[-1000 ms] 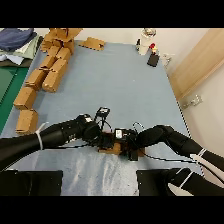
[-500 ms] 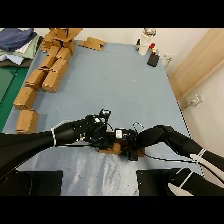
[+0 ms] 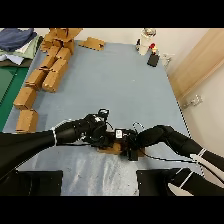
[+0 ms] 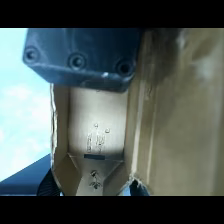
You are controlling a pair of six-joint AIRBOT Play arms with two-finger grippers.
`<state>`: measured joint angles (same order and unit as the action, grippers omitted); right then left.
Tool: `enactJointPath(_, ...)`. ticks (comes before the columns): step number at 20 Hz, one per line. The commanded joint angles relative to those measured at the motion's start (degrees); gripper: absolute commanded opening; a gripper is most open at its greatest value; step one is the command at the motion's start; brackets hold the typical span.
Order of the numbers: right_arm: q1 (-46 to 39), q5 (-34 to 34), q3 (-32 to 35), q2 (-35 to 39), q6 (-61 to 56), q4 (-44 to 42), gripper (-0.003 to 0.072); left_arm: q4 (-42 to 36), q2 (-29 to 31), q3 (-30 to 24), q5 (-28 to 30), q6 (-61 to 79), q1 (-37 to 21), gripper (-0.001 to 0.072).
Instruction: Fold the box.
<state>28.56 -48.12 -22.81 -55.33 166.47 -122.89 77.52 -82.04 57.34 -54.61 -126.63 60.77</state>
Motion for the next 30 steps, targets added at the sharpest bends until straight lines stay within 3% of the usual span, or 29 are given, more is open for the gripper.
enactJointPath(1,0.0,0.0,0.0,0.0,-0.5,-0.3,0.0490,-0.9,0.0,0.1,0.0,-0.4,-0.1,0.0471)
enactJointPath(6,0.0,0.0,0.0,0.0,-0.5,-0.3,0.0490,-2.1,1.0,0.2,-2.1,-0.3,-0.2,0.0472)
enactJointPath(13,0.0,0.0,0.0,0.0,-0.5,-0.3,0.0490,-1.4,9.4,0.2,-4.6,-0.5,-2.5,0.0471)
enactJointPath(16,0.0,0.0,0.0,0.0,-0.5,-0.3,0.0490,-1.2,11.5,0.2,-8.7,0.3,-3.9,0.0470)
enactJointPath(19,0.0,0.0,0.0,0.0,-0.5,-0.3,0.0490,0.3,13.0,-0.5,-17.0,1.9,-4.0,0.0457)
enactJointPath(21,0.0,0.0,0.0,0.0,-0.5,-0.3,0.0490,0.3,14.8,-2.2,-19.7,4.2,-4.0,0.0162)
enactJointPath(23,0.0,0.0,0.0,0.0,-0.5,-0.3,0.0490,0.5,17.5,-5.1,-19.8,8.0,-4.3,0.0012)
enactJointPath(25,0.0,0.0,0.0,0.0,-0.5,-0.3,0.0490,-0.9,19.6,-8.9,-21.4,15.7,-7.8,0.0011)
enactJointPath(27,0.0,0.0,0.0,0.0,-0.5,-0.3,0.0490,-6.3,20.5,-13.2,-20.8,29.9,-16.5,0.0011)
enactJointPath(30,0.0,0.0,0.0,0.0,-0.5,-0.3,0.0490,-25.0,19.2,-16.3,-19.1,72.8,-32.5,0.0011)
